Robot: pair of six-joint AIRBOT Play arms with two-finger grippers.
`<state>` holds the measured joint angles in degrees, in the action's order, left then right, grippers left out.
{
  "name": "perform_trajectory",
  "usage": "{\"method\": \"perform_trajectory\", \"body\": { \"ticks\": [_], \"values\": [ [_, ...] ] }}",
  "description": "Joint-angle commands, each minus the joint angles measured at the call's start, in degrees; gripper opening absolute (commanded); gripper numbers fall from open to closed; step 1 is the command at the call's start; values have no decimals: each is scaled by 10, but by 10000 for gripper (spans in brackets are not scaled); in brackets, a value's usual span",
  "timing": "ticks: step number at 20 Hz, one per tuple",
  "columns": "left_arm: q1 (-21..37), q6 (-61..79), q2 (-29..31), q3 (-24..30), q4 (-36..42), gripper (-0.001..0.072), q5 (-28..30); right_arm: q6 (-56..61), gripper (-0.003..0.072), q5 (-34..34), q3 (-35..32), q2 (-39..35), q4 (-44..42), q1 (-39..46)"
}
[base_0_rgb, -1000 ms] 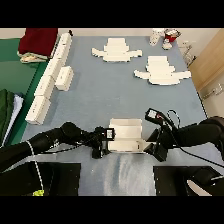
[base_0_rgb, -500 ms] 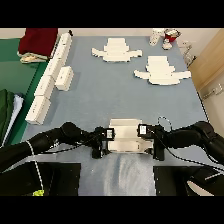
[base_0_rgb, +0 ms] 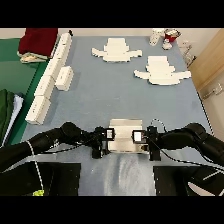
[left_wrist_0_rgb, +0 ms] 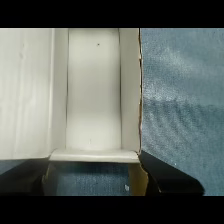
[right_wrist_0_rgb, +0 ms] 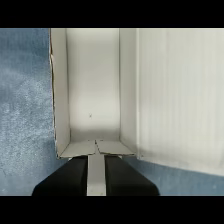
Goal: Fold the box.
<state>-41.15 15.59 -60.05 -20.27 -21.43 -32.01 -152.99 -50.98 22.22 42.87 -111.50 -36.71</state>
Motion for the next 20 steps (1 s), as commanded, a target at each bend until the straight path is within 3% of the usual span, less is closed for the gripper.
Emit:
{"method": "perform_trajectory", "body": {
  "ticks": [1,2,3,4,6,8,12,13,15,16,20],
  "values": [
    [0,0,0,0,0,423,0,-7,153,37,0,21,-4,-17],
    [0,0,0,0,0,423,0,-10,170,43,0,25,-9,-17],
    [0,0,0,0,0,423,0,-16,288,49,0,27,-19,-16],
    [0,0,0,0,0,423,0,-16,478,52,0,27,-29,-16],
    [0,0,0,0,0,423,0,-16,493,51,0,27,-32,-16],
    [0,0,0,0,0,423,0,-16,587,51,0,27,-32,-16],
    [0,0,0,0,0,423,0,-1,587,45,0,26,-25,-16],
    [0,0,0,0,0,423,0,36,562,32,2,26,-11,-16],
    [0,0,0,0,0,423,0,174,127,-37,18,26,70,-16],
    [0,0,0,0,0,423,0,271,14,-79,30,26,141,-16],
    [0,0,0,0,0,423,0,636,5,-214,88,26,352,-4]
  ]
}}
